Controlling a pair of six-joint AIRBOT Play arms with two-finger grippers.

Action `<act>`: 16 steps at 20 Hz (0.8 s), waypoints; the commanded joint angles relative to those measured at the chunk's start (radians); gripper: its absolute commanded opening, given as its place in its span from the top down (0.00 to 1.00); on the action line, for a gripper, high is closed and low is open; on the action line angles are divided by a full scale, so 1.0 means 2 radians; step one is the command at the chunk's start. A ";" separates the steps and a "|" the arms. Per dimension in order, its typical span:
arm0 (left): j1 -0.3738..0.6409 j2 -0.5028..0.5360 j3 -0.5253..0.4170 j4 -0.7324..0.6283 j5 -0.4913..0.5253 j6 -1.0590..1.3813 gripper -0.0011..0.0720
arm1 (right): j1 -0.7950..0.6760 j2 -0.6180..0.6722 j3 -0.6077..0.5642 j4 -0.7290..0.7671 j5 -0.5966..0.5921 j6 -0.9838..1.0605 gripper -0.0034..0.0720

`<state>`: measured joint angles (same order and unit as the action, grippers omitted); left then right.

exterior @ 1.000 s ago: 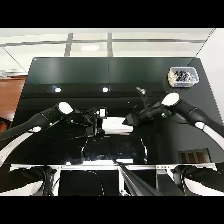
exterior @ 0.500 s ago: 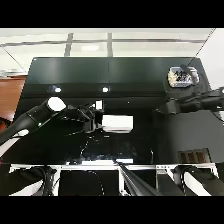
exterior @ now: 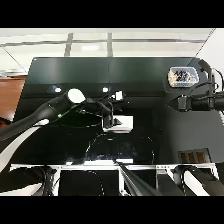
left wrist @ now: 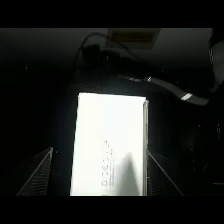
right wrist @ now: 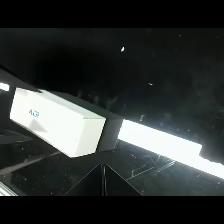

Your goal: Fold the box and place the chain.

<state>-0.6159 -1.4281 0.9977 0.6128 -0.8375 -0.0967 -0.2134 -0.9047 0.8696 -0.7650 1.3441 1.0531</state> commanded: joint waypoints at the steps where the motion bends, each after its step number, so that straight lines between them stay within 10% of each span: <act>1: -0.008 -0.041 0.022 -0.002 -0.004 -0.021 0.01 | -0.001 0.001 0.000 0.002 0.000 0.000 0.93; 16: -0.016 -0.047 0.022 0.012 -0.045 -0.034 0.02 | -0.001 0.001 0.000 0.002 -0.001 -0.008 0.93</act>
<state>-0.6415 -1.5196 1.0397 0.6174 -0.9012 -0.1646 -0.2157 -0.9035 0.8696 -0.7609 1.3411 1.0374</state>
